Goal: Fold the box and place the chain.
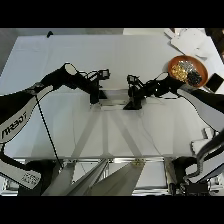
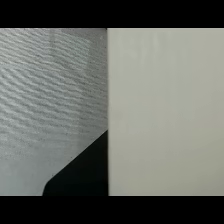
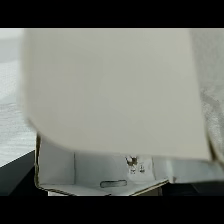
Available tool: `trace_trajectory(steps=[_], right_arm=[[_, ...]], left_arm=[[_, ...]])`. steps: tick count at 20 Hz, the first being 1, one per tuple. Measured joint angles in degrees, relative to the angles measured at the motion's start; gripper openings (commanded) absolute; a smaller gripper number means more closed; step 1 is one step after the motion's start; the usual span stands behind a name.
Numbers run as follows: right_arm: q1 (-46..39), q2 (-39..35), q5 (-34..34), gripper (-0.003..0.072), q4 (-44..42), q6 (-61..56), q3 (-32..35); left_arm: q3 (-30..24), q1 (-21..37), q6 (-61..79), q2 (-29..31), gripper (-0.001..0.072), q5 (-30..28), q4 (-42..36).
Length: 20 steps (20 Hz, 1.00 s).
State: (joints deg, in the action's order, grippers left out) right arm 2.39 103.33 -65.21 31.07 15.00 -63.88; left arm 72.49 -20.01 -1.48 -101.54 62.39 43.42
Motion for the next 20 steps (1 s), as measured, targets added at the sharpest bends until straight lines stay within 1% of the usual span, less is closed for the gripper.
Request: trace_trajectory(steps=[17,18,20], right_arm=[[0.00,0.00,0.02,0.0685,0.02,0.00,0.00],[0.00,0.00,0.02,0.0652,0.02,0.00,0.00],[0.00,0.00,0.09,0.0553,0.00,-0.02,0.00]], left_arm=[[0.00,0.00,0.00,0.00,0.0011,0.00,0.00],[0.00,0.00,0.00,0.00,0.0011,0.00,0.00],[0.00,0.00,0.00,0.00,0.0011,0.02,0.00]])
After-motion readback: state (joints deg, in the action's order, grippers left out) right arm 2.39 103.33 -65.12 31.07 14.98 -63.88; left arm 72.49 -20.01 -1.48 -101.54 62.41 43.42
